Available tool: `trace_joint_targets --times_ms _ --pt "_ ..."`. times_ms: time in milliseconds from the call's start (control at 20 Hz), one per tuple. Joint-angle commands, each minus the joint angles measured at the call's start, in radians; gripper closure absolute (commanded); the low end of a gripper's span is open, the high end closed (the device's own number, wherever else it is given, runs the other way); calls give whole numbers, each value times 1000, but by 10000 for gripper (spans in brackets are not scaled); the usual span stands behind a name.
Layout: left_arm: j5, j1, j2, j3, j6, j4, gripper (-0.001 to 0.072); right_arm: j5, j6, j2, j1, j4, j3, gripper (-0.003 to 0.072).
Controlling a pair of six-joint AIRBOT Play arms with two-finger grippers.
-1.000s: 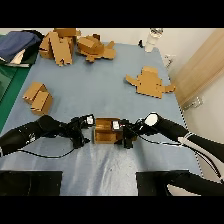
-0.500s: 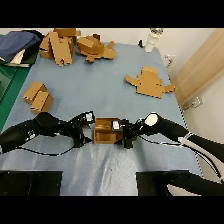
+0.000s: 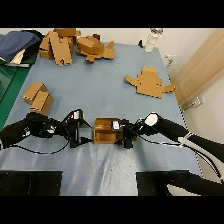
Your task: Fold the box.
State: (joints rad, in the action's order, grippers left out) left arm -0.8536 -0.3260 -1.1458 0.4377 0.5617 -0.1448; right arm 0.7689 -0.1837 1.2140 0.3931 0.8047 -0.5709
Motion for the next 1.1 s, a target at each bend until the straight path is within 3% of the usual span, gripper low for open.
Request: trace_joint_targets --times_ms 0,350,600,650,700,1050 --pt "13 -1 -14 -2 21 29 84 0 0 0 0 0 -1 200" --pt "-7 -26 -14 -1 21 28 84 0 0 0 0 0 -1 200" --pt "130 -99 -14 8 -16 24 72 0 0 0 0 0 -1 201" --pt "153 -112 -14 9 -18 22 16 0 0 0 0 0 -1 201" --pt "169 -121 -14 10 -18 18 16 0 0 0 0 0 -1 200" --pt "178 -183 -14 10 -16 18 15 0 0 0 0 0 -1 201"
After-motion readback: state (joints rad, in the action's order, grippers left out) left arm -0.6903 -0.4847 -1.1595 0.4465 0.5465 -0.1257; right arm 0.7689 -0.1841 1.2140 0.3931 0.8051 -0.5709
